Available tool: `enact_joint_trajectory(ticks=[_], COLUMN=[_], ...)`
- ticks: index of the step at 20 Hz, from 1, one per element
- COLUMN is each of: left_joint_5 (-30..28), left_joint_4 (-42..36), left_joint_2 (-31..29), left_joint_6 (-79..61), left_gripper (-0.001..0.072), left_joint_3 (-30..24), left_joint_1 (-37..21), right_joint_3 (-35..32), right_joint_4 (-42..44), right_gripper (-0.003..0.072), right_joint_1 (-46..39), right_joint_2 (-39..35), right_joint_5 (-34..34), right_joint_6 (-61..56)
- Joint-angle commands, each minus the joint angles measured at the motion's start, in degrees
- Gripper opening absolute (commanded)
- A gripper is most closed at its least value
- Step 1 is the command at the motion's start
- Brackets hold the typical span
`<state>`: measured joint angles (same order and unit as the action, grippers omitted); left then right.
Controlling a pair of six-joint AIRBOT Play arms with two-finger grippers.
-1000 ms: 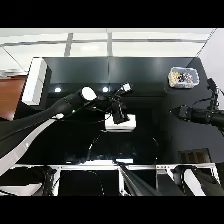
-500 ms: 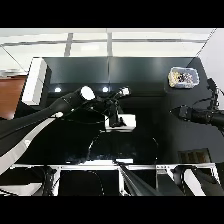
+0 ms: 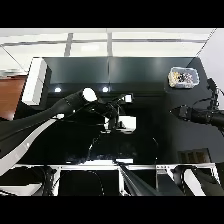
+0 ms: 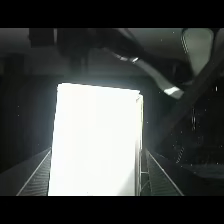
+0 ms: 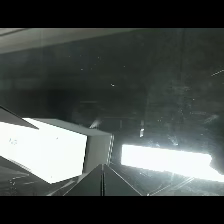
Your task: Fold the box and place the chain.
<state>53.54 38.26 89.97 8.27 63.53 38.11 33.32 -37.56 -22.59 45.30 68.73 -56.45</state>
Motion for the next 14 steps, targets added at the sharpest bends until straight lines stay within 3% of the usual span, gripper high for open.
enact_joint_trajectory(ticks=[1, 7, 11, 14], left_joint_5=[0.11, 0.17, -3.87, -4.26], left_joint_4=[2.14, 5.22, 5.97, 11.85], left_joint_2=[0.04, 0.24, 1.44, 1.7], left_joint_6=[-0.63, -0.61, -0.57, 0.52], left_gripper=[0.0711, 0.071, 0.071, 0.0685], left_joint_3=[0.04, 0.04, 0.04, 0.04], left_joint_1=[0.59, 1.46, 3.39, 5.44], right_joint_3=[-0.02, -0.02, -0.02, -0.02], right_joint_4=[0.02, 0.02, 0.02, 0.02], right_gripper=[0.0015, 0.0015, 0.0015, 0.0015], right_joint_1=[-0.02, -0.02, -0.02, -0.02], right_joint_2=[-0.02, -0.02, -0.02, -0.02], right_joint_5=[-0.04, -0.44, -0.57, -1.18], right_joint_6=[0.04, 0.04, 0.02, 0.02])
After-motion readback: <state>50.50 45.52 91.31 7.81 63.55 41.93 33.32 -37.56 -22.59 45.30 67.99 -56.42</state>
